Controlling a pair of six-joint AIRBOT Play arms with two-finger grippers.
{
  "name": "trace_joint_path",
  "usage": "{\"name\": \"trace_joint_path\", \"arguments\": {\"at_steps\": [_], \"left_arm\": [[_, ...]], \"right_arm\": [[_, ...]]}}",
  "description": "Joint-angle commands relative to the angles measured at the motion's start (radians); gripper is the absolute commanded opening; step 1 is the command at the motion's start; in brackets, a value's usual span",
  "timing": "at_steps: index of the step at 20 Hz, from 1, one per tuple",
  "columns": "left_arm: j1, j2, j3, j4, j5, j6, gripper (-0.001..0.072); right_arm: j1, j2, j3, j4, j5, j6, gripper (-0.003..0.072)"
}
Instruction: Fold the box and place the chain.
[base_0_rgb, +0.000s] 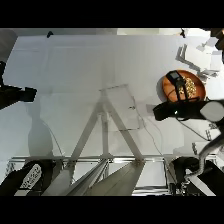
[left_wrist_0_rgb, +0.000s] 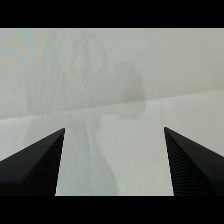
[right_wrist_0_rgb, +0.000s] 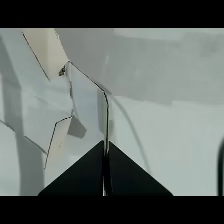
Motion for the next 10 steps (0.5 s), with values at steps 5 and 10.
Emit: {"name": "trace_joint_path", "arguments": {"at_steps": [5, 10], "left_arm": [[0.000, 0.000, 0.000, 0.000, 0.000, 0.000, 0.0696], [0.000, 0.000, 0.000, 0.000, 0.000, 0.000, 0.0696]], "right_arm": [[0.092, 0.053, -0.271, 0.183, -0.402, 0.009, 0.0007], [0.126, 0.053, -0.315, 0.172, -0.473, 0.033, 0.0008]]}}
